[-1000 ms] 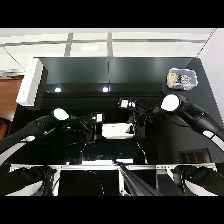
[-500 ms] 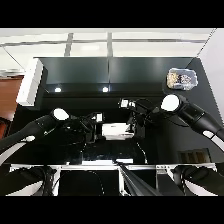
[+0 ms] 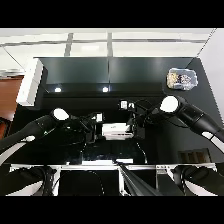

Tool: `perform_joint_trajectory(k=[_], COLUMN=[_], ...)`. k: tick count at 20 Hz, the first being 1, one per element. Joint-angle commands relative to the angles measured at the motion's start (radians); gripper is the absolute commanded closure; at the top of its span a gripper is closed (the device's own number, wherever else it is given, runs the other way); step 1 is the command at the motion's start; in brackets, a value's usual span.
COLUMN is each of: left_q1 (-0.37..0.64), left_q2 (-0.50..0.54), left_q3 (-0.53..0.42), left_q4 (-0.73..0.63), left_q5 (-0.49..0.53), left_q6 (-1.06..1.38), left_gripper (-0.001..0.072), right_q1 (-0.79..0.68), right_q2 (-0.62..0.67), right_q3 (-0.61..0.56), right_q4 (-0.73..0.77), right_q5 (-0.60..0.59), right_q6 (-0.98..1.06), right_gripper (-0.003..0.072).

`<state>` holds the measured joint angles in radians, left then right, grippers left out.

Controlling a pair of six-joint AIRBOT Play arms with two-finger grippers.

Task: Fold the box and place the chain.

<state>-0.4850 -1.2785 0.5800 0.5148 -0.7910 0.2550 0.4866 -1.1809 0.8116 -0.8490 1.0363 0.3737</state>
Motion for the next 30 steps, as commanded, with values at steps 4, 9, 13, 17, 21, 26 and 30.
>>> perform_joint_trajectory(k=[4, 9, 13, 17, 21, 26, 30], left_q1=[0.000, 0.000, 0.000, 0.000, 0.000, 0.000, 0.000], left_q2=[-0.001, -0.001, -0.001, -0.001, -0.001, -0.001, -0.001], left_q3=[0.000, 0.000, 0.000, 0.000, 0.000, 0.000, 0.000], left_q4=[0.000, 0.000, 0.000, 0.000, 0.000, 0.000, 0.000], left_q5=[-0.002, -0.002, -0.003, -0.003, -0.004, -0.005, -0.006], left_q6=[0.000, 0.000, 0.000, 0.000, 0.000, 0.000, 0.000], left_gripper=[0.0303, 0.0302, 0.0302, 0.0303, 0.0303, 0.0303, 0.0303], right_q1=[0.002, 0.008, 0.014, -0.002, -0.140, -0.225, -0.142], right_q2=[0.000, 0.000, 0.000, 0.027, 0.071, 0.060, -0.012], right_q3=[-0.002, -0.021, -0.036, -0.001, 0.014, -0.212, -0.248], right_q4=[0.000, -0.001, -0.001, -0.002, -0.004, 0.557, 0.646], right_q5=[0.003, -0.006, -0.014, 0.080, 0.335, 0.231, -0.032], right_q6=[0.000, 0.000, 0.000, 0.118, 0.468, 0.414, 0.467], right_gripper=[0.0290, 0.0290, 0.0291, 0.0310, 0.0536, 0.0675, 0.0675])
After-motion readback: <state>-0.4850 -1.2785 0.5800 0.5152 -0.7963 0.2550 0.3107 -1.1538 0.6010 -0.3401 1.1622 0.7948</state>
